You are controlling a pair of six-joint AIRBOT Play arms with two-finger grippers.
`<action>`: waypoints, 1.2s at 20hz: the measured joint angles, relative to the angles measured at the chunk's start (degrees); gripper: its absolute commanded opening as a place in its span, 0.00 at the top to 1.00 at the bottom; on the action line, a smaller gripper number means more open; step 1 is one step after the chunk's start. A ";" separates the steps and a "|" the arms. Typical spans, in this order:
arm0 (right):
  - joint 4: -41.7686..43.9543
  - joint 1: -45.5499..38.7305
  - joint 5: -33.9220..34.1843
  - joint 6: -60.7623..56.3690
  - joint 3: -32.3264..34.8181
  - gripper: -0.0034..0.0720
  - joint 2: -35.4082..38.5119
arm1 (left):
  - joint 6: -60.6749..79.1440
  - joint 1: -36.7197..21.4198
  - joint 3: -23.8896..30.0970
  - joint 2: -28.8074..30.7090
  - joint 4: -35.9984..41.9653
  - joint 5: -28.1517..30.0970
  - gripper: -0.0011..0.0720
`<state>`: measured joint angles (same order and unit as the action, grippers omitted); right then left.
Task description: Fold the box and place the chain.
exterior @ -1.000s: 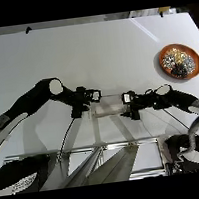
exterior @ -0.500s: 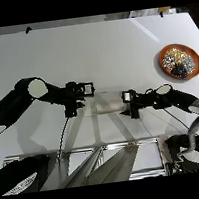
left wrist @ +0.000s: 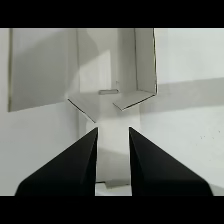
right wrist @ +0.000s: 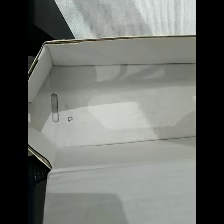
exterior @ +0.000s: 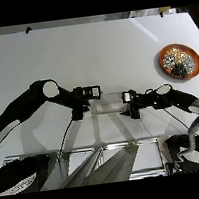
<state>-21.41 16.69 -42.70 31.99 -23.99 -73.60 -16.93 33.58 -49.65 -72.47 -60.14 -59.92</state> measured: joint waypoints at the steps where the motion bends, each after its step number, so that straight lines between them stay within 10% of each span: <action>1: 0.00 0.00 0.00 0.00 0.00 0.41 0.00 | 0.00 -0.17 0.48 -0.35 -0.33 0.00 0.68; 5: 0.00 0.00 0.00 0.02 0.00 0.41 0.00 | 0.00 -0.66 2.75 -1.05 -1.01 2.29 0.52; 11: 0.00 0.00 0.00 0.02 0.00 0.41 0.00 | 4.20 -0.46 4.22 -2.14 0.17 8.07 0.52; 24: 0.00 0.00 0.00 0.02 0.00 0.41 0.00 | 8.00 2.60 4.42 -3.85 6.23 10.27 0.80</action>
<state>-21.41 16.69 -42.70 32.01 -23.99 -73.60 -8.93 36.18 -45.23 -76.31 -53.91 -49.65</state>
